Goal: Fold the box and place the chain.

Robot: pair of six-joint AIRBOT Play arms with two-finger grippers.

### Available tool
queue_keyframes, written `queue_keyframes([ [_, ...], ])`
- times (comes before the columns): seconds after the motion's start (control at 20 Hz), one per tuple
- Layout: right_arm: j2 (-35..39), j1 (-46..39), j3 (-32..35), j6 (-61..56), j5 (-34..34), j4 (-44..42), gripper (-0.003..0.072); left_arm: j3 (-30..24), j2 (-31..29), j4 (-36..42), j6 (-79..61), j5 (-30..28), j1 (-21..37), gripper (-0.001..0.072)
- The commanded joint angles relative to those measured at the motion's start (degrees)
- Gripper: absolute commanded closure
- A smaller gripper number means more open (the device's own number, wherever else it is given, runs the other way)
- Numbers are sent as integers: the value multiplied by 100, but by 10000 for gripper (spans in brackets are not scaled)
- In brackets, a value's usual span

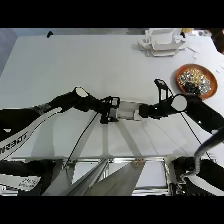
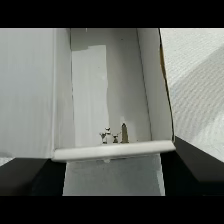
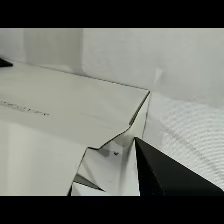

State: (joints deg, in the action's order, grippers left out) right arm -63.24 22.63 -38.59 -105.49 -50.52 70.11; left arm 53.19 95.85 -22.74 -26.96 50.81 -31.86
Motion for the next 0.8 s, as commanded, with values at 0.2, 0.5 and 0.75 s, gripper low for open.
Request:
queue_keyframes([
  [0.2,-168,789,-367,-2166,-365,1606,279,0,-2,-2,-2,-2,4,504],
  [0.5,-1027,1268,-1169,-2247,-887,1906,279,0,-2,-2,-2,0,4,504],
  [0.75,-1250,1379,-1185,-2374,-992,2044,279,0,-2,-2,0,-2,4,504],
])
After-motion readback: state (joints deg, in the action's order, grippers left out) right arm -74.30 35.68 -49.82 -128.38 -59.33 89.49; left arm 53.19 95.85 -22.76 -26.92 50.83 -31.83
